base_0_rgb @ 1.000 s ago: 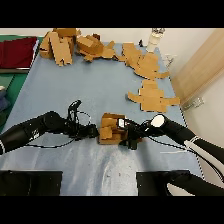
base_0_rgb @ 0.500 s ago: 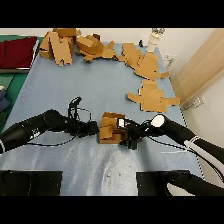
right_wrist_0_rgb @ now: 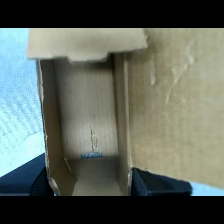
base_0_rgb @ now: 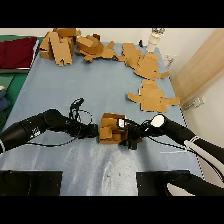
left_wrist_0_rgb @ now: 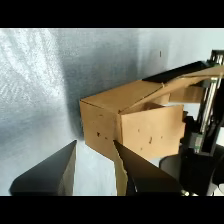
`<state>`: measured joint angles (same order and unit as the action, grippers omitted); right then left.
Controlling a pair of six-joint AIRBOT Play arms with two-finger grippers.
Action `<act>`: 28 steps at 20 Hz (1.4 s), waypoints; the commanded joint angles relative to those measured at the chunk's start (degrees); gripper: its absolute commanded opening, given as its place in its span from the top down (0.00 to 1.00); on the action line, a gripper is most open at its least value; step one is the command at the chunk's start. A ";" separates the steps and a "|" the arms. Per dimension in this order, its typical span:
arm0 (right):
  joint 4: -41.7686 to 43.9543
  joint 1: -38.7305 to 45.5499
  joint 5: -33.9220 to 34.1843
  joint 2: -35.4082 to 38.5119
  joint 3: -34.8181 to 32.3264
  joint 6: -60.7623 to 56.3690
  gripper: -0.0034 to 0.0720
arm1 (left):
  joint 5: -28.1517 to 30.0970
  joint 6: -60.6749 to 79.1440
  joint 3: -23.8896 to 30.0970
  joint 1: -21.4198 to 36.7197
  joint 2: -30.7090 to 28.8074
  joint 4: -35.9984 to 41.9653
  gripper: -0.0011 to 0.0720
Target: Fold the box.
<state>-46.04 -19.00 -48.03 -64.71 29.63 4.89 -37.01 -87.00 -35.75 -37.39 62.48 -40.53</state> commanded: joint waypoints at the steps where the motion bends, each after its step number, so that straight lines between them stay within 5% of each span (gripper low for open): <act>1: 0.02 0.00 0.00 0.02 0.04 -0.09 0.28 | -5.99 -1.33 -2.45 -0.15 -0.09 -2.16 0.48; 8: 0.00 0.00 0.00 0.02 0.04 -0.09 0.28 | -8.68 -6.14 -5.73 -0.15 0.09 -9.38 0.48; 14: 0.00 0.00 0.00 0.02 0.04 -0.09 0.28 | -4.96 -8.41 -6.78 -4.44 4.26 -10.36 0.48; 21: 0.00 0.00 0.00 0.02 0.07 -0.09 0.28 | -14.73 -26.40 -15.56 -9.29 7.32 -27.80 0.48; 28: 0.00 0.00 0.00 0.02 0.04 -0.09 0.28 | -16.11 -31.12 -22.18 -14.10 13.18 -30.36 0.48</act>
<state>-46.06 -19.00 -48.03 -64.71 29.63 4.80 -52.05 -115.63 -55.05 -49.82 73.12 -68.84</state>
